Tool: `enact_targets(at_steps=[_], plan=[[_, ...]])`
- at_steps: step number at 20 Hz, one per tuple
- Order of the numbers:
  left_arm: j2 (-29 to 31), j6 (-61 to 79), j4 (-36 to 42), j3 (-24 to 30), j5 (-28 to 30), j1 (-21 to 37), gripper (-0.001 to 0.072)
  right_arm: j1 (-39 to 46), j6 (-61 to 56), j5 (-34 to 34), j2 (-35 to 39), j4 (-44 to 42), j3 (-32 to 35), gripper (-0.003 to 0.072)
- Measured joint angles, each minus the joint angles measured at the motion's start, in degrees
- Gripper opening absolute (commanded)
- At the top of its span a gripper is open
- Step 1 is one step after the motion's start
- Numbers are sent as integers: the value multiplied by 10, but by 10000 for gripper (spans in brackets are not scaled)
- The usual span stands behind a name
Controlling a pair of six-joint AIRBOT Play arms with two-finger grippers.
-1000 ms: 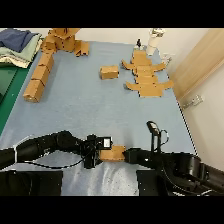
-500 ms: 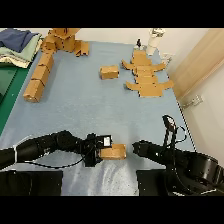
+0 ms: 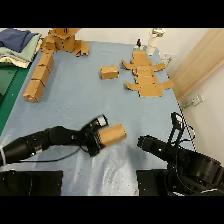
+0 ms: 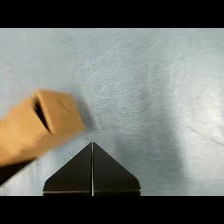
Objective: Fold the box.
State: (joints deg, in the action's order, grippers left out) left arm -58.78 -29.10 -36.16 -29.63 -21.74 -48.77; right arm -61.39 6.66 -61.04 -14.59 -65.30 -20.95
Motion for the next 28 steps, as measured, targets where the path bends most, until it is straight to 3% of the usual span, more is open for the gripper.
enact_targets(at_steps=[3, 8, 12, 16, 21, 28], plan=[[33, -149, -93, -1, -18, 89, 451, 0, -3, -9, 0, 6, 0, 3], [86, -327, -253, -1, -149, 302, 452, 0, -4, -14, 0, 19, 0, 3], [135, -384, -300, -1, -260, 452, 452, 0, -2, -15, 0, 30, 0, 3], [190, -403, -332, -1, -327, 562, 452, 0, 5, -16, 0, 34, 0, 3], [214, -408, -389, -1, -357, 633, 453, 0, 13, -16, 0, 36, 0, 3], [162, -368, -387, -1, -281, 650, 453, 0, 15, -16, 0, 36, 0, 3]])
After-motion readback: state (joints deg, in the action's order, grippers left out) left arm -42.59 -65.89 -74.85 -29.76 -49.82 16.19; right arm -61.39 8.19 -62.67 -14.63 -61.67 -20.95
